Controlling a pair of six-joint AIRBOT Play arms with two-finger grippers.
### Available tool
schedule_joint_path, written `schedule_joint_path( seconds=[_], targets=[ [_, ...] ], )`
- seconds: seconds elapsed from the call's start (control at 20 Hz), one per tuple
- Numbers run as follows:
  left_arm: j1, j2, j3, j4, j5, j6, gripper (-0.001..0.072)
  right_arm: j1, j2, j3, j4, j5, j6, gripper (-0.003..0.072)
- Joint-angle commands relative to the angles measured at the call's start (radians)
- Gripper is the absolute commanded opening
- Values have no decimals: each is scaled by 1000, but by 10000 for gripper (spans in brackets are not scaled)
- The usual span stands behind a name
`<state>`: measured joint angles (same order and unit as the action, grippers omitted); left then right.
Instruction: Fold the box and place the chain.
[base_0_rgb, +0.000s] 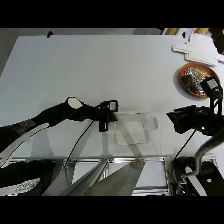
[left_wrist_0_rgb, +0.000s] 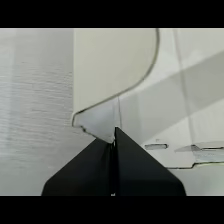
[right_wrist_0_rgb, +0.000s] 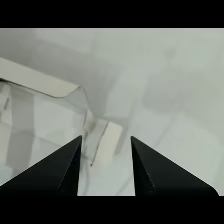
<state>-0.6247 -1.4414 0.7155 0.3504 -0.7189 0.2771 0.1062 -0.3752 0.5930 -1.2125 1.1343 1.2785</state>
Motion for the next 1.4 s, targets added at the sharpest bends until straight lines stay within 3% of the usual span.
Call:
schedule_joint_path(
  seconds=[0.0,0.4,0.7,1.0,1.35],
  targets=[
    [0,-9,-1,-2,23,48,6,0,1,-1,-22,1,-5,339],
    [0,-7,3,-11,7,140,6,0,1,-1,-22,1,-5,339],
    [0,-8,101,10,-26,143,4,0,1,-1,-22,1,-5,339],
    [-1,-56,101,35,-81,143,5,0,1,-1,-22,1,-5,339],
    [0,-80,101,32,-77,143,8,0,1,-1,-22,2,-5,339]
  ],
)
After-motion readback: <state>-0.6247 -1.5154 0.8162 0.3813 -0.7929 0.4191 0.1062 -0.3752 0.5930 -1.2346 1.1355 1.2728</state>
